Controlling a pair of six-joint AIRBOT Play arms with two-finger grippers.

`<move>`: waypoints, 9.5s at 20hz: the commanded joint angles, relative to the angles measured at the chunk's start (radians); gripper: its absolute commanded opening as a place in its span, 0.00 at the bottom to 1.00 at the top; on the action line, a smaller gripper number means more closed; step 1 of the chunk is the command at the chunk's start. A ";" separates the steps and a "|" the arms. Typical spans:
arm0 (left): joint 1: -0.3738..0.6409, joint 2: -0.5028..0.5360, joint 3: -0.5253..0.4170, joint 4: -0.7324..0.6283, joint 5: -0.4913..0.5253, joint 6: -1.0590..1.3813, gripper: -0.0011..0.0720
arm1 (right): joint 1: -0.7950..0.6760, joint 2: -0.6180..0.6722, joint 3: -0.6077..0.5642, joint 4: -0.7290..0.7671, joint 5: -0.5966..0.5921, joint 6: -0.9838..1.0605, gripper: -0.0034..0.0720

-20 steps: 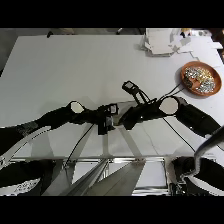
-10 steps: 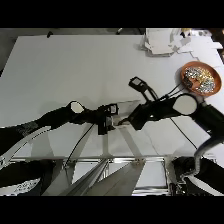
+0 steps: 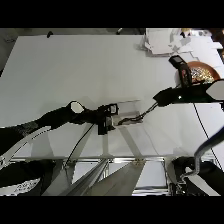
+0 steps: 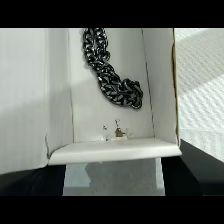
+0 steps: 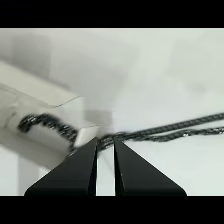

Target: Fold the box and place the chain.

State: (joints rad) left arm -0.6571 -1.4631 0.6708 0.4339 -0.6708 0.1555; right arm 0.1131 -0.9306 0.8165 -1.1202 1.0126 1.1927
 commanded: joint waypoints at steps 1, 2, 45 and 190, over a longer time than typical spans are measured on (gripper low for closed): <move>0.001 0.001 0.000 0.000 0.000 0.000 0.39 | -0.093 -0.039 0.002 -0.061 -0.082 0.041 0.26; 0.001 0.001 0.001 0.000 0.000 0.000 0.39 | -0.108 -0.057 0.002 -0.080 -0.100 0.042 0.32; 0.001 0.001 0.000 0.000 0.000 0.000 0.39 | -0.167 -0.447 0.002 -0.345 -0.240 0.247 0.07; 0.001 0.001 0.000 0.000 0.000 0.000 0.39 | 0.221 0.246 -0.003 0.565 -0.002 -0.304 0.07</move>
State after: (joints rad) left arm -0.6571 -1.4631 0.6708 0.4339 -0.6708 0.1555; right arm 0.2657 -0.6857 0.8135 -0.5743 1.0863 0.9154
